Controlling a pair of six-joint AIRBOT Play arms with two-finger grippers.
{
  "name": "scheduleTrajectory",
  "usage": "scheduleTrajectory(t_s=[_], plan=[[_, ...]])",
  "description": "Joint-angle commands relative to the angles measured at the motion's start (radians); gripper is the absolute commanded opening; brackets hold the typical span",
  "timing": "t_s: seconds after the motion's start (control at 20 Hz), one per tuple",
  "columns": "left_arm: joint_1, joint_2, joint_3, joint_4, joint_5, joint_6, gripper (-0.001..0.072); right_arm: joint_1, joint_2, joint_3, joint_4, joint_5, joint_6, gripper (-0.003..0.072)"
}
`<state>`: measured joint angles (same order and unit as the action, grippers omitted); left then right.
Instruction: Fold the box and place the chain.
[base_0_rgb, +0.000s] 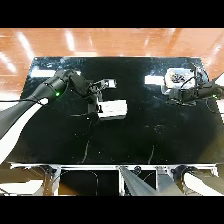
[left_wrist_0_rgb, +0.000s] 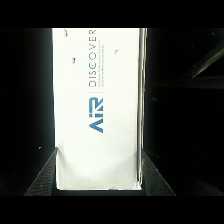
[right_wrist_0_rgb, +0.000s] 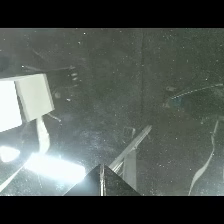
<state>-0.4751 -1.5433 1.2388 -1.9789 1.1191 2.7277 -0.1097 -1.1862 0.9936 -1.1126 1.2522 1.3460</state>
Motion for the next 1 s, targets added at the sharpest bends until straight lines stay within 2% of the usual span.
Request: scheduleTrajectory(t_s=[0.0, 0.3, 0.95], plan=[[0.001, 0.002, 0.001, 0.003, 0.0, -0.002, 0.0633, 0.0, 0.001, 0.0, 0.0, 0.0, 0.0, 0.0037], [0.007, 0.036, 0.001, 0.005, -0.002, -0.002, 0.0633, 0.0, 0.001, 0.0, 0.0, 0.0, 0.0, 0.0037], [0.005, 0.007, 0.0, 0.0, 0.032, 0.014, 0.063, 0.0, 0.001, 0.0, 0.0, 0.0, 0.0, 0.0037]])
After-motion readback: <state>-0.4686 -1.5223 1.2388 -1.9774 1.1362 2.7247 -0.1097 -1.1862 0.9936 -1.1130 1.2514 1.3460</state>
